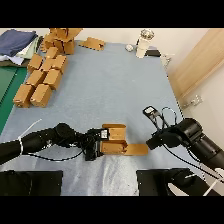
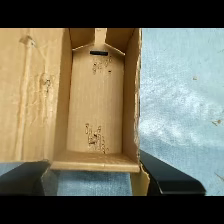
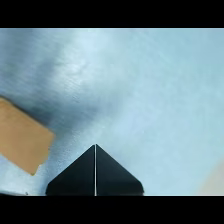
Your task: Fold the box.
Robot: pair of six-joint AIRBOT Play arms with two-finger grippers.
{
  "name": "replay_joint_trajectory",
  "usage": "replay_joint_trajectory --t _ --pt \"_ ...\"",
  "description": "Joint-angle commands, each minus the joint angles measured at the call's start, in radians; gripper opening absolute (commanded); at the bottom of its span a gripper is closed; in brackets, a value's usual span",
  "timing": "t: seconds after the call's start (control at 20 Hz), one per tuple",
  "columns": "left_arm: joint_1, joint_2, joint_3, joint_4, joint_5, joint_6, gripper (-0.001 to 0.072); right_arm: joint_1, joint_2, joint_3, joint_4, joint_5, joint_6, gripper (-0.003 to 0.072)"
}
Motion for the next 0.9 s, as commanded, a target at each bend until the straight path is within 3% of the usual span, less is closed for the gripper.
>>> replay_joint_trajectory --t 0.0,0.2,0.4,0.85 --pt "0.001 -0.001 0.001 0.0 -0.001 0.001 0.0518 -0.104 -0.055 -0.041 0.098 0.034 0.099 0.0006" --pt "0.001 -0.001 0.001 0.0 -0.001 0.001 0.0518 -0.111 -0.13 -0.133 0.322 0.121 0.029 0.0005" --pt "0.001 -0.001 0.001 0.0 -0.001 0.001 0.0518 -0.09 -0.102 -0.139 0.613 0.179 -0.055 0.0005" --pt "0.001 -0.001 0.001 0.0 -0.001 0.001 0.0518 -0.072 0.017 -0.135 0.645 0.17 -0.053 0.0005"
